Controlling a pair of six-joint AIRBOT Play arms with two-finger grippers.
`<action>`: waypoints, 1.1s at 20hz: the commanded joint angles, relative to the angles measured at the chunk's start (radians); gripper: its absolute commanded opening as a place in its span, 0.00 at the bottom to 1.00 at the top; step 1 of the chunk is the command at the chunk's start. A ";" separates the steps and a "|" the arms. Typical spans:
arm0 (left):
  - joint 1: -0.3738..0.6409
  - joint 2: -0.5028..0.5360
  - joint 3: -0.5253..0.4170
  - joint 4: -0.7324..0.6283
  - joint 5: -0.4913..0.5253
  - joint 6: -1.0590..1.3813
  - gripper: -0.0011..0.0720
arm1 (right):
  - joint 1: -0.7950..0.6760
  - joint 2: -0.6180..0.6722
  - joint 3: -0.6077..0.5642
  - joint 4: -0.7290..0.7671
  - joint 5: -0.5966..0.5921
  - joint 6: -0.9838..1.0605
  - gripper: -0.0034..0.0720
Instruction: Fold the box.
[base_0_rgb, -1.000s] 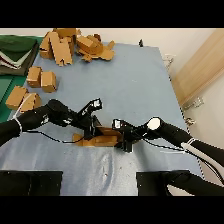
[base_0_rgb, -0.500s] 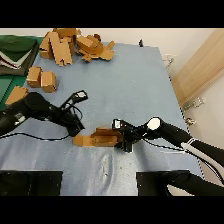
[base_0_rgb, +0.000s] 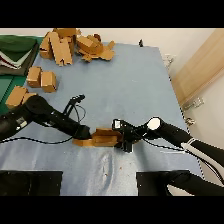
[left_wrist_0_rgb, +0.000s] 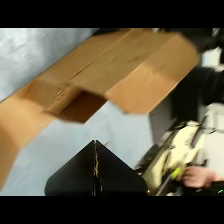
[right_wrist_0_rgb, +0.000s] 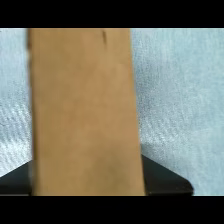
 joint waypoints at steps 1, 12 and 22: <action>-0.019 -0.138 0.026 -0.191 0.118 -0.011 0.03 | 0.000 0.001 0.000 0.000 -0.001 0.000 0.63; -0.016 -0.323 0.180 -0.283 0.198 0.118 0.03 | 0.000 0.001 0.000 0.000 -0.003 0.000 0.63; -0.104 -0.368 0.168 -0.122 0.146 -0.060 0.03 | 0.000 0.001 0.000 -0.008 -0.011 0.000 0.63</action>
